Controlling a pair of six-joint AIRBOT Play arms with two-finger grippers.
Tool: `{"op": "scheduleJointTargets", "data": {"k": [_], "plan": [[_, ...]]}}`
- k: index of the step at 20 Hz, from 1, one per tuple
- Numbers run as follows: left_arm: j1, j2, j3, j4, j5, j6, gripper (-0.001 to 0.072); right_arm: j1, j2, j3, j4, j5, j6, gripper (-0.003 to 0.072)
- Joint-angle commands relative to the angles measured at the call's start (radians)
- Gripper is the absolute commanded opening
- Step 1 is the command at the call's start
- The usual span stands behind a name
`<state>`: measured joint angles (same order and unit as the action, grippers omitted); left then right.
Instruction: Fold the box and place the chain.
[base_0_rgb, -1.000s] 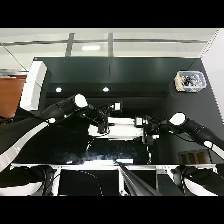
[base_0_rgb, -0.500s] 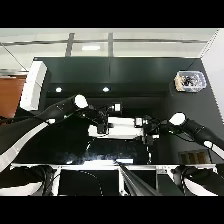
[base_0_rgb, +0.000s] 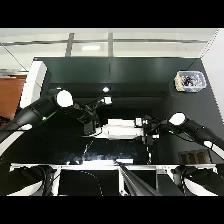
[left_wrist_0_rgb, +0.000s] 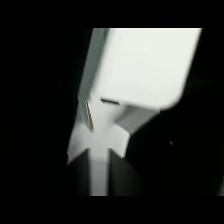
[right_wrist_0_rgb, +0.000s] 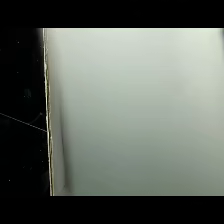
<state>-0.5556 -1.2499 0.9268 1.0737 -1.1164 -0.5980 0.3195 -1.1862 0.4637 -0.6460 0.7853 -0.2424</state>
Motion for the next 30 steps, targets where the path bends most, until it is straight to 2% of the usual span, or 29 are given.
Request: {"op": "scheduleJointTargets", "data": {"k": [1,3,5,7,9,11,13,15,19,22,24,27,30], "plan": [[0.0,0.045,-0.002,0.038,-0.187,-0.248,0.0023,0.0,0.001,-0.001,0.0,-0.001,0.0,0.0201],[-0.014,0.045,-0.026,-0.109,-0.185,-0.251,0.0023,0.0,0.001,-0.001,0.0,-0.001,0.0,0.0201],[-0.032,0.035,-0.067,-0.282,-0.098,-0.24,0.0023,0.0,0.001,-0.001,0.0,-0.001,0.0,0.0201],[-0.036,0.025,-0.101,-0.428,0.057,-0.205,0.0023,0.0,0.001,-0.001,0.0,-0.001,-0.001,0.0201],[-0.022,0.024,-0.114,-0.552,0.26,-0.168,0.0023,0.0,0.001,-0.001,0.0,0.0,0.0,0.0201],[-0.023,0.012,-0.115,-0.554,0.441,-0.168,0.0023,0.0,0.001,-0.001,0.0,-0.001,0.0,0.0201],[-0.023,-0.019,-0.114,-0.508,0.523,-0.168,0.0022,0.0,0.001,-0.001,0.0,-0.001,-0.001,0.0201],[-0.025,-0.07,-0.113,-0.47,0.525,-0.168,0.0023,0.0,0.001,-0.001,0.0,-0.001,-0.001,0.0201],[-0.025,-0.166,-0.112,-0.385,0.396,-0.168,0.0023,0.0,0.001,-0.001,0.0,-0.001,0.0,0.0201],[-0.025,-0.187,-0.112,-0.375,0.4,-0.168,0.0023,0.0,0.001,-0.001,0.0,-0.001,0.0,0.0201],[-0.025,-0.187,-0.109,-0.377,0.359,-0.168,0.0023,0.0,0.001,-0.001,0.0,-0.001,0.0,0.0201],[-0.015,-0.134,-0.095,-0.298,0.333,-0.166,0.0022,0.0,0.001,-0.001,0.0,-0.001,0.0,0.02],[0.033,0.005,-0.091,-0.17,0.282,-0.223,0.0023,0.0,0.001,-0.001,0.0,-0.001,0.0,0.02]]}}
